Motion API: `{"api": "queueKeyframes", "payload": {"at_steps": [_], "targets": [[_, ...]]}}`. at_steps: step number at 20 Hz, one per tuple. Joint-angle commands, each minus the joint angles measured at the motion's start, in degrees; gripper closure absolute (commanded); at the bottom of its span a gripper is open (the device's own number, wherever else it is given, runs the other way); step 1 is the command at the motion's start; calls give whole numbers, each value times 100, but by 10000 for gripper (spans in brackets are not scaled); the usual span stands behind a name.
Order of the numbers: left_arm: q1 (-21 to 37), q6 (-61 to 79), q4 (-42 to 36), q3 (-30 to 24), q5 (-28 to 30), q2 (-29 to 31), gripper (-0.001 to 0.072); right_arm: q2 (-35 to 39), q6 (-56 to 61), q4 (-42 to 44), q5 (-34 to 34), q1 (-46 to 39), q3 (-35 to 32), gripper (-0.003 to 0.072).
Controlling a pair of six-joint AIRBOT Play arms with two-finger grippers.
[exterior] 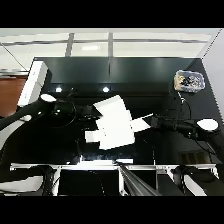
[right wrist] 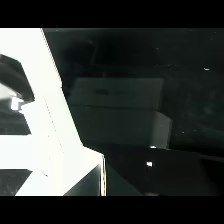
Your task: Fold the box and place the chain.
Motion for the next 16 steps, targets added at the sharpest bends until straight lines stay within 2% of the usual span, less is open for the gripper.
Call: {"api": "queueKeyframes", "payload": {"at_steps": [1,3,4,6,8,10,11,14,15,16], "targets": [[-201,831,-522,461,-977,-809,18,2,17,15,26,61,-7,663],[-352,881,-470,769,-1257,-1099,21,2,20,15,28,61,-7,663],[-393,1145,-396,931,-1493,-1196,75,2,37,15,28,61,-7,663],[-411,1394,-120,1180,-2111,-1360,302,2,39,11,28,61,-7,663],[-411,1394,299,1357,-2583,-1504,311,2,37,-9,-52,59,-7,663],[-439,1403,592,1373,-2542,-1515,311,2,39,-11,-122,59,-7,663],[-463,1410,636,1373,-2463,-1515,338,2,39,-24,-120,59,-7,663],[-516,1615,664,1379,-2409,-1515,551,2,131,-94,-109,59,-7,663],[-518,1644,671,1392,-2411,-1515,650,2,131,-109,-107,59,-7,662],[-516,1692,667,1416,-2441,-1510,681,2,153,-142,-107,59,-7,662]]}}
